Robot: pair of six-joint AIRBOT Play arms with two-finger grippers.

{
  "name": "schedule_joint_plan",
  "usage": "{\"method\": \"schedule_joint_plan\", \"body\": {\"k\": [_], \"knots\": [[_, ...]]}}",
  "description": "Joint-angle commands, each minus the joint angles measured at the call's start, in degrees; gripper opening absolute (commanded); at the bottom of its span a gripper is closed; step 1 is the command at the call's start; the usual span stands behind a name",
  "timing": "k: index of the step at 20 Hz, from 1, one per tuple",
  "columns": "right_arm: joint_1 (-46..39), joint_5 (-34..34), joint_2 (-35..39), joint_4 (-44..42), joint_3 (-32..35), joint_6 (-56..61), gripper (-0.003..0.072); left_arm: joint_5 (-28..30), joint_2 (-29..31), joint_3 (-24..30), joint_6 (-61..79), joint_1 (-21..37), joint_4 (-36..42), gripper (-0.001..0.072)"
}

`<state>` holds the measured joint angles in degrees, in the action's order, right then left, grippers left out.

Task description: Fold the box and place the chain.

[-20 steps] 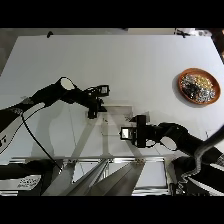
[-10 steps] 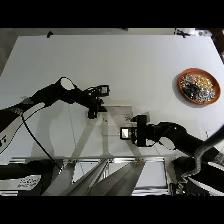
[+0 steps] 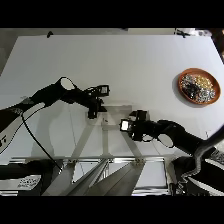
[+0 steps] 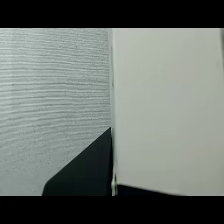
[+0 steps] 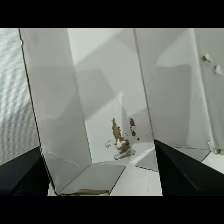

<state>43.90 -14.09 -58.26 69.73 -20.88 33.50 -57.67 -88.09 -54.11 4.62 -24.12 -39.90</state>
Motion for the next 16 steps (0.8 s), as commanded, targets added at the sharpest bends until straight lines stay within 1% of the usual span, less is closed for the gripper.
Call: {"method": "schedule_joint_plan", "body": {"k": [1,4,7,12,16], "knots": [[-2.29,0.63,-0.07,-7.56,-0.07,-7.32,0.0683,0.0,-0.04,-0.04,0.02,-0.02,0.0,0.0011],[-4.07,-0.31,-0.07,-15.43,-0.09,-17.29,0.0683,0.0,-0.04,-0.04,0.02,-0.02,-0.02,0.0011],[-4.09,-0.2,0.0,-21.9,-0.2,-26.73,0.0682,0.0,-0.04,-0.04,0.02,-0.02,-0.02,0.0011],[-4.39,-1.07,2.08,-27.43,-0.2,-34.38,0.0672,-0.02,-0.04,-0.04,0.02,-0.02,0.0,0.0011],[-8.26,-4.7,2.54,-27.93,-0.2,-35.52,0.0658,-0.02,-0.04,-0.04,0.02,-0.02,0.0,0.0011]]}}
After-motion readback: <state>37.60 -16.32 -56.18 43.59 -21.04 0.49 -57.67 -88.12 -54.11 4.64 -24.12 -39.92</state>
